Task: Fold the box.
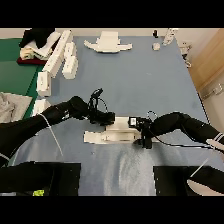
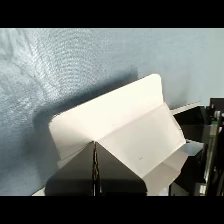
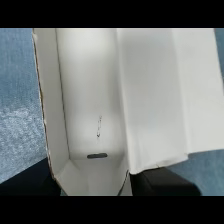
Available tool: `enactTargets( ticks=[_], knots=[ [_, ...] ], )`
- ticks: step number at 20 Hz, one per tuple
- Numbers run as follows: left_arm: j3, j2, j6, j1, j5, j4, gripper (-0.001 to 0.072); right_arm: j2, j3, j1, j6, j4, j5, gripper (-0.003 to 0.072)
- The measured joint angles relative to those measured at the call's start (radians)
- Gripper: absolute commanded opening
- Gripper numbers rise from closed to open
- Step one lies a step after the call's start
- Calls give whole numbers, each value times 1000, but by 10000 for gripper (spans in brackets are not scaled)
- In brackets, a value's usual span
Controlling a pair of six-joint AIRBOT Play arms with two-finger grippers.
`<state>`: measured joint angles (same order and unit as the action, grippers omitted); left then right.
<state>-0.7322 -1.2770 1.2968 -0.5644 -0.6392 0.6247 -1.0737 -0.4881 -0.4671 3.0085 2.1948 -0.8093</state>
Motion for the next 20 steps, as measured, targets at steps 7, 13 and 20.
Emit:
enactTargets(
  ticks=[7, 13, 20],
  knots=[
    [-51, 217, -184, -6, -99, 23, 11, 0, 0, 0, 2, 0, 0, 520],
    [-52, 412, -322, -160, -234, 245, 11, 0, 0, 0, 2, 0, 1, 520],
    [-2, 460, -472, -251, -251, 475, 689, 0, 0, 0, 1, 0, 1, 520]
  ],
)
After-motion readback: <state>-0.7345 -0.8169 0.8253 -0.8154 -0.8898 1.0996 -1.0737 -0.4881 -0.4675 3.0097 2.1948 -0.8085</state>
